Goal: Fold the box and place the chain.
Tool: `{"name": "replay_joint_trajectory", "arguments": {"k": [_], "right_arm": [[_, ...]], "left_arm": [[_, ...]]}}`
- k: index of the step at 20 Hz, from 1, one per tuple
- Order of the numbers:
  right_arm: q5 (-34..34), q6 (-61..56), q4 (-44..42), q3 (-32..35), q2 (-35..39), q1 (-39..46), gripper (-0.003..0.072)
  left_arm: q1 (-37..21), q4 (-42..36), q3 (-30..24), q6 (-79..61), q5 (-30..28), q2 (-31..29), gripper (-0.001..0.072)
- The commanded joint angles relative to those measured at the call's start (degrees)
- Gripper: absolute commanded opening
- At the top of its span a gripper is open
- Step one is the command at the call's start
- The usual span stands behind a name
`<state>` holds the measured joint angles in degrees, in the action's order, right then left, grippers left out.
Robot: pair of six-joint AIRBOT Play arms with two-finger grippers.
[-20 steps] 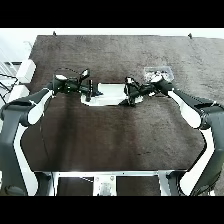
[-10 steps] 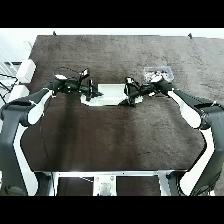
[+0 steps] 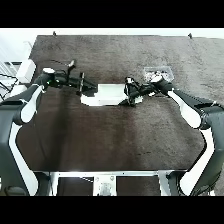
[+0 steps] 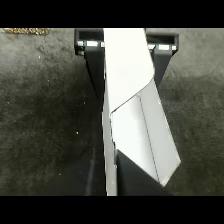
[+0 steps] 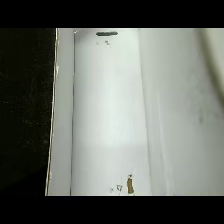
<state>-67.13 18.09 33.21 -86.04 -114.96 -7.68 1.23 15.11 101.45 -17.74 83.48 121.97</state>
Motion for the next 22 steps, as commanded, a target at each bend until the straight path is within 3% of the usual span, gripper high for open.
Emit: {"name": "replay_joint_trajectory", "arguments": {"k": [1, 5, 9, 13, 16, 22], "right_arm": [[0.0, 0.0, 0.0, 0.0, 0.0, 0.0, 0.0567], [0.0, 0.0, 0.0, 0.0, 0.0, 0.0, 0.0567], [0.0, 0.0, 0.0, 0.0, 0.0, 0.0, 0.0567], [0.0, 0.0, 0.0, 0.0, 0.0, 0.0, 0.0567], [0.0, 0.0, 0.0, 0.0, 0.0, 0.0, 0.0567], [0.0, 0.0, 0.0, 0.0, 0.0, 0.0, 0.0566]], "left_arm": [[-3.1, -0.3, 3.1, 3.8, 6.7, -0.9, 0.0024], [-2.3, 2.4, 3.4, 11.2, 6.1, -3.5, 0.0014], [3.1, 7.8, 1.6, 12.3, 2.5, -8.0, 0.0012], [8.9, 13.0, -5.3, 10.9, -8.7, -12.6, 0.0012], [10.8, 13.0, -8.7, 10.6, -12.2, -12.9, 0.0012], [12.7, 11.0, -10.9, 8.0, -25.8, -12.9, 0.0013]]}}
